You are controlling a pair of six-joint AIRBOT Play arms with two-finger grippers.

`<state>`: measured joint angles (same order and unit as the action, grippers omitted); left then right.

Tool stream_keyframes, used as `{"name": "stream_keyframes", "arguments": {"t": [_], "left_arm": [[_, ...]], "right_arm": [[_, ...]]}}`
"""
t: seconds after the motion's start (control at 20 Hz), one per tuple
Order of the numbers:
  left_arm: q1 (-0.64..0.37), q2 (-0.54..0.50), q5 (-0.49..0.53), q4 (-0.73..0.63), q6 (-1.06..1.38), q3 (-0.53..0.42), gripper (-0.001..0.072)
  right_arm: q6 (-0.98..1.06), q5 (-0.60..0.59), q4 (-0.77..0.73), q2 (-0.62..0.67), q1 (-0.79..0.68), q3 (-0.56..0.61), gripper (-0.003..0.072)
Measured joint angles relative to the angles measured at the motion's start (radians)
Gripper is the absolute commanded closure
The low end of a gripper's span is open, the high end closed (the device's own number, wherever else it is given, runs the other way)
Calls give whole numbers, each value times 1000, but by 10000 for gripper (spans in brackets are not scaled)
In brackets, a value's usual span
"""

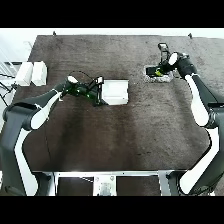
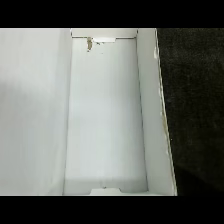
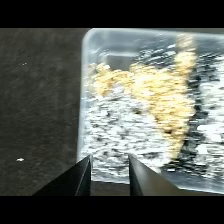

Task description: Fold the box and place the chain.

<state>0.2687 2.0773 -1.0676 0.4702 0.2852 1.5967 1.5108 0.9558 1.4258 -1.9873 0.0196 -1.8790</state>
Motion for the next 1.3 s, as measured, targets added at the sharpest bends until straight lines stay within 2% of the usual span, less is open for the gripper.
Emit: {"name": "stream_keyframes", "arguments": {"t": [0.05,0.15,0.45,1.3], "left_arm": [[0,0,0,0,0,0,239],[0,0,0,0,0,0,239],[0,0,0,0,0,0,239],[0,0,0,0,0,0,238]], "right_arm": [[-1,6,-3,-8,2,0,629],[-7,9,-3,-15,5,-2,674],[-24,60,18,24,10,-52,675],[-94,32,82,499,43,-84,675]]}}
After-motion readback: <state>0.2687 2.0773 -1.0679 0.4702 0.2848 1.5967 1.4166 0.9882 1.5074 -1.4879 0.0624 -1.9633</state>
